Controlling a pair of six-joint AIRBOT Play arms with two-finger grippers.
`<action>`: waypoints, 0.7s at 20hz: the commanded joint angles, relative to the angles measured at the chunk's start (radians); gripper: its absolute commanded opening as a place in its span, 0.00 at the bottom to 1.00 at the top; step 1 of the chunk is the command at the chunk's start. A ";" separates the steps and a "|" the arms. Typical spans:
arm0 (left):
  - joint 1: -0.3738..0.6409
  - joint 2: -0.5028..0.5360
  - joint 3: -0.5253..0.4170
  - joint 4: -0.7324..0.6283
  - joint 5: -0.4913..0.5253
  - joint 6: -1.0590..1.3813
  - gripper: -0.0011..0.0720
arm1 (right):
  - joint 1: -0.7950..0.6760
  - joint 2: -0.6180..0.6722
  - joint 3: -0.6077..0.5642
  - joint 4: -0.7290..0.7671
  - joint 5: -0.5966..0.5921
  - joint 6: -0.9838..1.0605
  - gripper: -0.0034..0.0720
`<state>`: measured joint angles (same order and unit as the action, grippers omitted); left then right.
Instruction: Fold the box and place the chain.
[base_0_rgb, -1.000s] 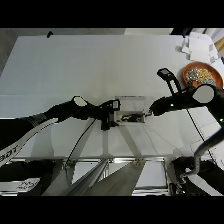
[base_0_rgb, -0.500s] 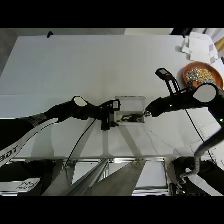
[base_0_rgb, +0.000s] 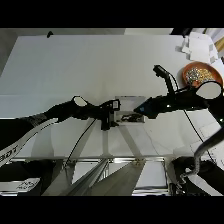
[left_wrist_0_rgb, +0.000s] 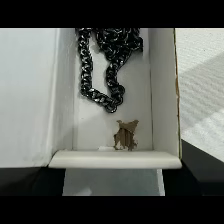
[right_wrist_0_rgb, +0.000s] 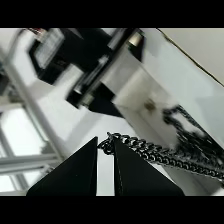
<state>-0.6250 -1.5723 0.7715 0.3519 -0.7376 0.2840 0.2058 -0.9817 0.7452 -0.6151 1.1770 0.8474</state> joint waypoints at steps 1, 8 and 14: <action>0.000 0.000 0.000 0.000 0.000 0.000 0.45 | 0.001 0.001 0.000 0.172 0.045 -0.047 0.07; 0.000 0.000 0.000 0.000 0.001 0.000 0.45 | 0.076 0.001 0.000 0.347 0.068 -0.154 0.07; 0.000 0.000 0.000 0.000 0.001 0.000 0.45 | 0.143 0.001 0.000 0.396 0.022 -0.184 0.07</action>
<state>-0.6250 -1.5723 0.7715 0.3519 -0.7372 0.2840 0.3252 -0.9817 0.7452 -0.2539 1.2179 0.6819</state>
